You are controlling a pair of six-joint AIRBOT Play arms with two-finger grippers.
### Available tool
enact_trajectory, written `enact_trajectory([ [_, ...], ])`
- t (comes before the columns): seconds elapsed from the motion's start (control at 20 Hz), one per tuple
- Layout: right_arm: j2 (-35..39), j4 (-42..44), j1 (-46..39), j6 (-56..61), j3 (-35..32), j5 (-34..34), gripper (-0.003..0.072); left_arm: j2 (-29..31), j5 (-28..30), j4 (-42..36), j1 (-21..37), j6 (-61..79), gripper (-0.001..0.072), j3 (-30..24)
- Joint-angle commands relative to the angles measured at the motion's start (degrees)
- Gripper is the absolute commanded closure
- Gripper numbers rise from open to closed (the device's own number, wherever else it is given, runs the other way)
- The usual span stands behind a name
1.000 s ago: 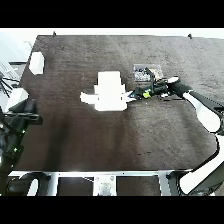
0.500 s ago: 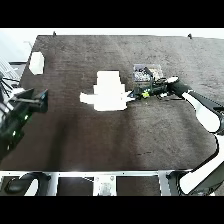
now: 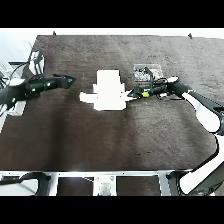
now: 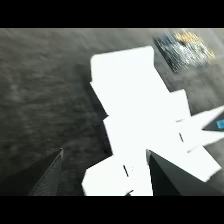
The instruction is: Fold the box and place the chain.
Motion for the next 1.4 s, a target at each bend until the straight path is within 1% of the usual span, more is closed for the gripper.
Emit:
enact_trajectory([
  [0.0, 0.02, 0.09, 0.02, -0.20, 0.07, -0.48, 0.0678, -13.99, -14.45, 13.62, -0.11, -17.42, 0.0121, 17.94],
  [0.1, 0.02, 0.09, 0.04, -0.22, 0.07, -0.74, 0.0677, -17.97, -17.57, 19.10, -0.94, -24.59, 0.0121, 26.14],
  [0.2, 0.02, 0.09, 0.02, -0.57, 0.07, -0.83, 0.0677, -22.03, -22.62, 28.37, -3.13, -31.26, 0.0121, 34.62],
  [0.25, 0.02, 0.09, 0.02, -0.59, 0.07, -0.83, 0.0677, -24.00, -24.41, 33.31, -4.70, -33.24, 0.0121, 38.64],
  [0.3, 0.02, 0.07, 0.02, -0.59, 0.07, -0.83, 0.0677, -25.66, -24.76, 37.09, -6.23, -35.19, 0.0121, 42.12],
  [0.35, 0.02, 0.07, 0.02, -0.59, 0.04, -0.83, 0.0677, -27.06, -24.65, 39.06, -7.39, -36.50, 0.0121, 45.00],
  [0.45, 0.02, -0.11, 0.02, -0.57, 0.00, -0.79, 0.0677, -29.73, -23.91, 39.36, -8.90, -38.34, 0.0122, 49.72],
  [0.55, 0.02, -0.11, 0.02, -0.57, -0.04, -0.79, 0.0677, -32.33, -24.13, 39.30, -10.25, -39.17, 0.0121, 53.13],
  [0.6, 0.02, -0.11, 0.02, -0.57, -0.04, -0.81, 0.0677, -33.16, -24.24, 39.23, -10.95, -39.23, 0.0122, 54.14],
  [0.7, 0.02, -0.11, 0.02, -0.59, -0.04, -0.81, 0.0676, -34.84, -23.45, 38.64, -11.87, -39.17, 0.0122, 54.47],
  [0.9, 0.02, -0.11, 0.04, -0.59, -0.04, -0.81, 0.0676, -37.75, -23.43, 31.82, -12.13, -36.85, 0.0122, 54.73],
  [1.1, 0.00, -0.11, 0.02, -0.61, -0.04, -0.81, 0.0676, -40.17, -23.34, 27.19, -12.24, -34.18, 0.0122, 54.82],
  [1.25, 0.00, -0.11, 0.02, -0.61, -0.04, -0.81, 0.0676, -41.68, -23.78, 22.08, -12.24, -30.99, 0.0122, 54.82],
  [1.35, 0.00, -0.11, 0.02, -0.59, -0.04, -0.81, 0.0676, -41.88, -23.50, 21.35, -12.24, -30.12, 0.0122, 54.82],
])
